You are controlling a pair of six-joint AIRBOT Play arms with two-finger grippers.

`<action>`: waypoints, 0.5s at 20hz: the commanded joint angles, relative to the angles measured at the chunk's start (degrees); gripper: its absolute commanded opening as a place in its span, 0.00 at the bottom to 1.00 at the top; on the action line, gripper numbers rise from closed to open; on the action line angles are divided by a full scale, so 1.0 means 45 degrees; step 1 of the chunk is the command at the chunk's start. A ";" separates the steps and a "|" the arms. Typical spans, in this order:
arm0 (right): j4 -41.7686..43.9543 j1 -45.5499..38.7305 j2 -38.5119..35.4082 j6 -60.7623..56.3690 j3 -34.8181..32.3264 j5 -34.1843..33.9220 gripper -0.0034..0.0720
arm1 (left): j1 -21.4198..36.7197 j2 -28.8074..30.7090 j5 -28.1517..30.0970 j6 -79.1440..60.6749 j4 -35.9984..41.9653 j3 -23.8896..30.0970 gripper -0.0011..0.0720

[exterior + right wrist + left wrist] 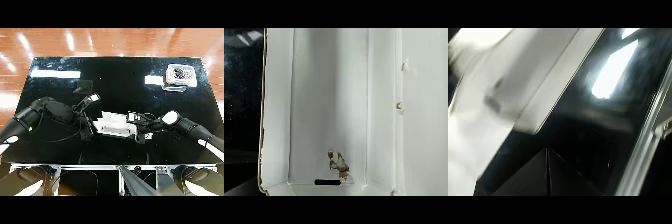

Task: Fold the box and place the chain.

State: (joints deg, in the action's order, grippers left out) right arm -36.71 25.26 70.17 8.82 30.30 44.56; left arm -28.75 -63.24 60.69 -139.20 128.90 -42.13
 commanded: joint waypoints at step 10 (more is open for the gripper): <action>0.0000 -0.0005 0.0000 -0.0010 -0.0005 0.0005 0.95 | -0.3084 0.0087 -0.9379 -0.0301 0.0573 0.0330 0.04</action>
State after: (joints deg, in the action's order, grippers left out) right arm -36.73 25.26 70.17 8.80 30.28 44.53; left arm -40.77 -62.54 25.47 -140.99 131.46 -40.69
